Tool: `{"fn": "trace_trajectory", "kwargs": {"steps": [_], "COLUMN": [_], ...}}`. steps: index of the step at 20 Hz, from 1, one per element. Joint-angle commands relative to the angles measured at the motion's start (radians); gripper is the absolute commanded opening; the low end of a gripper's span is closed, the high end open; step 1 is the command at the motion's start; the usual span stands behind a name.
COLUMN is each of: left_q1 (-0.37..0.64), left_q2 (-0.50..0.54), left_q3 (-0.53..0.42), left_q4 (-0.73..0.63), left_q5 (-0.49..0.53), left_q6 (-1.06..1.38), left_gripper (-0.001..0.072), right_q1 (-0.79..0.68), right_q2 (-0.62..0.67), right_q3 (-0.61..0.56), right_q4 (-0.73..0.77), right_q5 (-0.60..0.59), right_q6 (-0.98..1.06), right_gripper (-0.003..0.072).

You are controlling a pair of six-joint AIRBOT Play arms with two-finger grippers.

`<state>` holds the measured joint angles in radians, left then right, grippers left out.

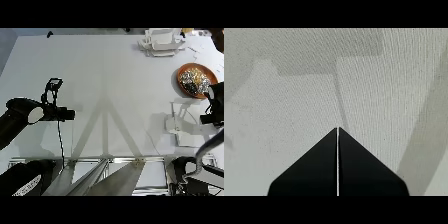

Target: Fold the box and place the chain.

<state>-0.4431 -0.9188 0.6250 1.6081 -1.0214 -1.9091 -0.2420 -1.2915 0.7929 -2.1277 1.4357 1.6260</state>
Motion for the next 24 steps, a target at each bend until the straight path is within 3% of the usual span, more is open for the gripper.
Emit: {"fn": "trace_trajectory", "kwargs": {"steps": [1, 4, 9, 12, 16, 17, 19, 21, 24], "left_q1": [0.000, 0.000, 0.000, 0.000, -0.004, -0.011, -0.013, -0.012, -0.013], "left_q2": [-0.001, -0.001, -0.001, -0.001, -0.002, -0.002, -0.004, -0.029, -0.147], "left_q3": [0.000, 0.000, 0.000, 0.000, -0.006, -0.006, -0.006, 0.016, 0.130], "left_q4": [0.000, 0.000, 0.000, 0.000, -0.009, -0.027, -0.147, -0.371, -0.739], "left_q5": [0.000, 0.000, 0.001, 0.004, 0.098, 0.118, 0.161, 0.182, 0.148], "left_q6": [0.000, 0.000, 0.000, 0.000, 0.021, 0.094, 0.323, 0.571, 1.007], "left_gripper": [0.0010, 0.0010, 0.0010, 0.0010, 0.0014, 0.0043, 0.0230, 0.0262, 0.0341], "right_q1": [0.057, 0.142, 0.390, 0.536, 0.671, 0.693, 0.721, 0.733, 0.734], "right_q2": [0.132, 0.302, 0.514, 0.533, 0.533, 0.533, 0.533, 0.533, 0.533], "right_q3": [-0.015, -0.105, -0.296, -0.317, -0.317, -0.317, -0.317, -0.317, -0.317], "right_q4": [0.282, 0.516, 0.731, 0.738, 0.740, 0.740, 0.742, 0.750, 0.756], "right_q5": [-0.127, -0.260, -0.398, -0.437, -0.496, -0.501, -0.503, -0.502, -0.499], "right_q6": [-0.061, -0.065, -0.045, 0.022, 0.092, 0.105, 0.106, 0.106, 0.106], "right_gripper": [0.0013, 0.0013, 0.0014, 0.0014, 0.0014, 0.0014, 0.0015, 0.0015, 0.0015]}}
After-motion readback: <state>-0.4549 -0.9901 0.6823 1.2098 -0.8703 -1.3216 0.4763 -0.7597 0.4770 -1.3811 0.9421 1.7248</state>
